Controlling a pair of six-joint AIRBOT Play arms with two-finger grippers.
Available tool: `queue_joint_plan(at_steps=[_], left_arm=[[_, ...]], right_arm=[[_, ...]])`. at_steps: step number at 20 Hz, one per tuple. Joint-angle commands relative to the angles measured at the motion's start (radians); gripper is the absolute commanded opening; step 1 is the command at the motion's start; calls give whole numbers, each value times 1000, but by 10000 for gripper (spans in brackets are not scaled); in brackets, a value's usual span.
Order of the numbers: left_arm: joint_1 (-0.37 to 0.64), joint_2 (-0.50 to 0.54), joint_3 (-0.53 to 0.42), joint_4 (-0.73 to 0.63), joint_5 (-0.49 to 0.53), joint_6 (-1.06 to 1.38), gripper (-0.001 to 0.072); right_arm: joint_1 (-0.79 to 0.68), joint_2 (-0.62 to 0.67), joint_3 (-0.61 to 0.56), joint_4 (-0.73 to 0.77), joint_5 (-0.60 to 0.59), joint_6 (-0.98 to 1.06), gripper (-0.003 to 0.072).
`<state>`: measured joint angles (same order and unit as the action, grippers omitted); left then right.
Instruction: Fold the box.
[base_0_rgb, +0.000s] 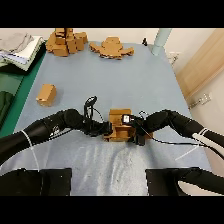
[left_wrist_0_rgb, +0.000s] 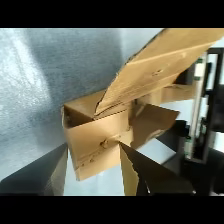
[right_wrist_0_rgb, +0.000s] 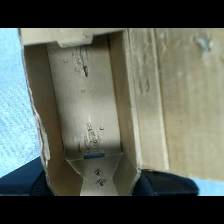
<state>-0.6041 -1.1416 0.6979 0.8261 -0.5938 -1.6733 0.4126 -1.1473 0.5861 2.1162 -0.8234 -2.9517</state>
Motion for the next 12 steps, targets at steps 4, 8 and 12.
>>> queue_joint_plan(at_steps=[4,8,12], left_arm=[[-107,-24,105,365,-65,-366,500],[-132,-49,118,445,-96,-454,500],[-143,-76,140,460,-145,-475,500]], right_arm=[[0,0,0,0,0,0,592],[0,0,0,0,0,0,592],[0,0,1,0,0,0,593]])
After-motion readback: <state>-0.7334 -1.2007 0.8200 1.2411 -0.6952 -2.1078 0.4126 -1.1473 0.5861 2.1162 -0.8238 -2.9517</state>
